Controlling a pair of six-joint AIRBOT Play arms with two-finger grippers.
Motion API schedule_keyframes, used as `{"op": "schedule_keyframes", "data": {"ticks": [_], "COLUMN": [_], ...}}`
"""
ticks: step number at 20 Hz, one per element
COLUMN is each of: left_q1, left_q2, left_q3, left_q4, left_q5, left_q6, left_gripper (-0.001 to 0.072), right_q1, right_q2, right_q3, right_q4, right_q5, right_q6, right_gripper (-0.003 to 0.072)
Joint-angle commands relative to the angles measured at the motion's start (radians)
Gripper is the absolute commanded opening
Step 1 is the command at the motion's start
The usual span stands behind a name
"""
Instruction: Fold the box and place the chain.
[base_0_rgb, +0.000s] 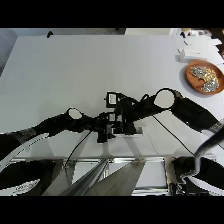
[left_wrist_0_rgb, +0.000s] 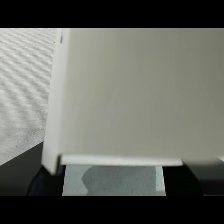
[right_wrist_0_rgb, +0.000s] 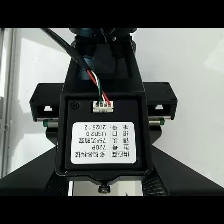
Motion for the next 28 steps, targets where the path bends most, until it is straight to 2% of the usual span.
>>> {"op": "schedule_keyframes", "data": {"ticks": [1,20,28], "left_q1": [0.0,0.0,0.0], "left_q2": [0.0,0.0,0.001], "left_q3": [0.0,0.0,0.0], "left_q4": [0.003,0.003,0.003], "left_q5": [0.0,0.0,-0.011], "left_q6": [0.003,0.003,0.003], "left_gripper": [0.0111,0.0111,0.0111], "right_q1": [-0.002,-0.019,-0.022], "right_q2": [-0.01,-0.02,0.135], "right_q3": [0.0,-0.037,-0.037], "right_q4": [-0.018,-0.021,-0.054], "right_q5": [-0.005,-0.015,0.062], "right_q6": [0.001,0.0,0.017], "right_gripper": [0.0403,0.0405,0.0409]}}
